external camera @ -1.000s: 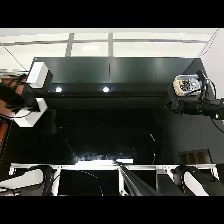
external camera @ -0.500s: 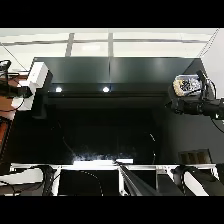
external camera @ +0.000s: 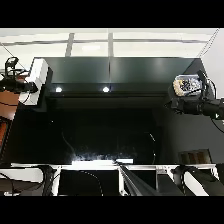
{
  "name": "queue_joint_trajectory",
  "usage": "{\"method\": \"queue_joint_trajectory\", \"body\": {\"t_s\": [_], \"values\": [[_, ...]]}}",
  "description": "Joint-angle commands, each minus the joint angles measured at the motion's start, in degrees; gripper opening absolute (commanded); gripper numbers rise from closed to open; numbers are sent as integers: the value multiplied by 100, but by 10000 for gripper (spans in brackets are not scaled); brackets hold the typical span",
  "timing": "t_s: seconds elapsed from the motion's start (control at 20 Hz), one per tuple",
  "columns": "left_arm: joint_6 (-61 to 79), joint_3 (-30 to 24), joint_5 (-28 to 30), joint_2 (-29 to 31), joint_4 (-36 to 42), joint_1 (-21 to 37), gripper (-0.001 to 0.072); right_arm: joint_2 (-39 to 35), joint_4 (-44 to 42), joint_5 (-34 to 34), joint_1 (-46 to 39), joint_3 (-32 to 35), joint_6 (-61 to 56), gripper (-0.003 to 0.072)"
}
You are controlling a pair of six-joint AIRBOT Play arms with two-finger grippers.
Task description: Fold the box and place the chain.
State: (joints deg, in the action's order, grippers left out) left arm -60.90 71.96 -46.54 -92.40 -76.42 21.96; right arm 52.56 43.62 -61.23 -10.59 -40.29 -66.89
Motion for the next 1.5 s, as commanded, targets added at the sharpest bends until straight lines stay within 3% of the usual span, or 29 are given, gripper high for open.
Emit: {"method": "queue_joint_trajectory", "body": {"t_s": [0.0, 0.25, 0.4, 0.45, 0.5, 0.55, 0.65, 0.75, 0.85, 1.0, 1.15, 1.25, 1.45], "values": [[24, 107, -282, -15, 13, -15, 713, -4, -9, 0, 0, -2, 0, 7], [-116, 780, -1681, 629, -208, -15, 713, -4, 116, -354, 79, -199, 35, 8], [-992, 997, -1840, 1353, -332, -20, 711, -4, 704, -745, 332, -938, 72, 9], [-1447, 992, -1864, 1639, -337, -24, 666, -9, 907, -986, 391, -1268, 70, 9], [-1888, 984, -1969, 1888, -284, -24, 438, -33, 1075, -1204, 431, -1550, 66, 8], [-1989, 953, -2221, 2127, -44, -31, 22, -111, 1196, -1370, 435, -1764, 20, 8], [-1521, 706, -2448, 2623, 546, -210, 27, -529, 1239, -1128, 450, -1768, -109, 6], [-1370, 162, -2280, 3283, 863, -664, 27, -1051, 1392, -417, 608, -1449, -107, 6], [-1043, -758, -1665, 4170, 1106, -1360, 28, -1537, 1810, 463, 815, -835, -107, 6], [-372, -2763, -81, 5670, 920, -2352, 29, -1869, 2409, 1659, 890, 328, -107, 7], [-400, -4356, 914, 6719, 1003, -2522, 30, -1867, 2723, 2673, 890, 1226, -72, 5], [-396, -4765, 1091, 7160, 850, -2476, 30, -1867, 2964, 3042, 890, 1314, -55, 5], [-398, -4806, 1045, 7318, 791, -2437, 30, -1867, 2968, 3189, 890, 1314, -57, 5]]}}
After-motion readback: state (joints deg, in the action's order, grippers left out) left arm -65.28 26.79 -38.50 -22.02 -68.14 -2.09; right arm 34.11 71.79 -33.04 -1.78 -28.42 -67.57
